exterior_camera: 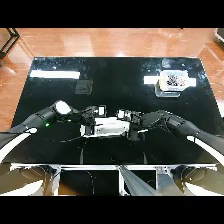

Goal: Fold the box and place the chain.

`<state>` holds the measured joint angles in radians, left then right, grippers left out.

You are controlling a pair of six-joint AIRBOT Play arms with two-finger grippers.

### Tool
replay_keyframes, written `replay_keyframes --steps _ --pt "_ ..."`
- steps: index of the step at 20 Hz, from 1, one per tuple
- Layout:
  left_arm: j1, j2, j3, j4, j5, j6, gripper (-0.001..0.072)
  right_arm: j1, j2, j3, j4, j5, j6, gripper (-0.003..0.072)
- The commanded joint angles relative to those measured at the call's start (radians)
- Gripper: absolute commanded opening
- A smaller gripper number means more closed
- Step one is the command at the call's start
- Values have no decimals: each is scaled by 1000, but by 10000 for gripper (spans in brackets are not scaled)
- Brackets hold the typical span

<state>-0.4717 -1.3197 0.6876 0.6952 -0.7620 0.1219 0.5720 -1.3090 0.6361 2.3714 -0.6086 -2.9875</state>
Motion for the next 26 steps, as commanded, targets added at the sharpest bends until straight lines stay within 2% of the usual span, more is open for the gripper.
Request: replay_keyframes --steps 1,8,17,18,19,26 --pt "0 0 1 0 -2 1 25 7 -3 -1 -16 -5 1 697" --pt "0 0 1 0 -2 0 26 -10 -3 -1 -54 -68 1 696" --pt "0 0 1 0 -2 0 26 -11 -3 -1 -77 -68 1 695" --pt "0 0 1 0 -2 0 25 -10 -3 -1 -77 -66 1 686" --pt "0 0 1 0 -2 0 25 -10 -3 -1 -77 -64 1 578" --pt "0 0 1 0 -2 0 26 -8 -3 -18 -77 -46 1 573"
